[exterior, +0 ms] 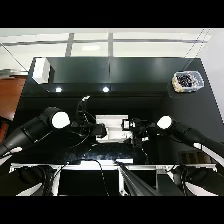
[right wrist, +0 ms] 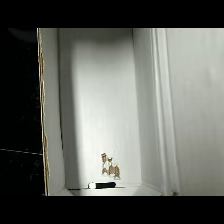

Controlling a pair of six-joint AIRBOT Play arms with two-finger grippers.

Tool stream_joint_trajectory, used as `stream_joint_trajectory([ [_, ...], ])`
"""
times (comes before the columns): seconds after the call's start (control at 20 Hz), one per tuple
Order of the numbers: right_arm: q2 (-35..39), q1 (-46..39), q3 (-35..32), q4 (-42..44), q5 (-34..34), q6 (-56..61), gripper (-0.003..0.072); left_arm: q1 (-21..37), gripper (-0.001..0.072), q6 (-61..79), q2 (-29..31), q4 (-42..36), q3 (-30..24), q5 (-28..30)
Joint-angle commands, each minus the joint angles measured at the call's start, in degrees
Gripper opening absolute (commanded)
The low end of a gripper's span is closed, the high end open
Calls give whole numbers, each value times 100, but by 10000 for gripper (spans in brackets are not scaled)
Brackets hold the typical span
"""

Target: Fold the box and place the chain.

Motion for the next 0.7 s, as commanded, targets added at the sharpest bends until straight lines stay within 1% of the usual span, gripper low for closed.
stream_joint_trajectory([
  [0.0, 0, 0, -4, 0, 0, 0, 237, 2, 602, -2, -105, 11, 7, 15],
  [0.2, 0, 0, -4, 0, 0, 0, 237, 2, 602, -4, -334, 46, 7, 61],
  [0.65, 0, 0, -4, 0, 0, 0, 237, 2, 602, -90, -398, 39, 7, 330],
])
